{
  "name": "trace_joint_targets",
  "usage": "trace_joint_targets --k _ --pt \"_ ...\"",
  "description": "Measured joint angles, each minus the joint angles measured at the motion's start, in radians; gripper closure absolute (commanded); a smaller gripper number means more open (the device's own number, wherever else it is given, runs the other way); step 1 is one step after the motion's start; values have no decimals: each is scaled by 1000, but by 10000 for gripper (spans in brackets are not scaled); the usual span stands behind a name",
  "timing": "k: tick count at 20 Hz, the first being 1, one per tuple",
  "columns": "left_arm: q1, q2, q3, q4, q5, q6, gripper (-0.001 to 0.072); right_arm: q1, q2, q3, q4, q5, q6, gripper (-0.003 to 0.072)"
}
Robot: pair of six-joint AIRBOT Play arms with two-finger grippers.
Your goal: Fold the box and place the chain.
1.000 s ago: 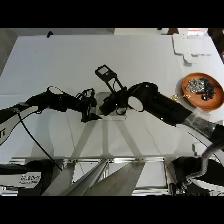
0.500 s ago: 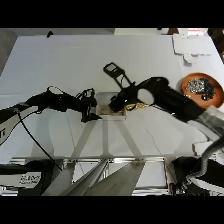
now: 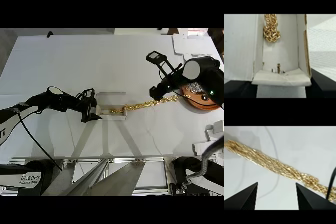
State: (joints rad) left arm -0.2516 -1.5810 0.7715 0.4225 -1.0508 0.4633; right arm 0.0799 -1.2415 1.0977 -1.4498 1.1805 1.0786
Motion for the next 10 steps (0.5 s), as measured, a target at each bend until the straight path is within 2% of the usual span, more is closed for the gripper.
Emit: trace_joint_targets --k 10 --pt "0 0 0 0 0 0 315 -65 -219 -5 141 -53 -558 148"
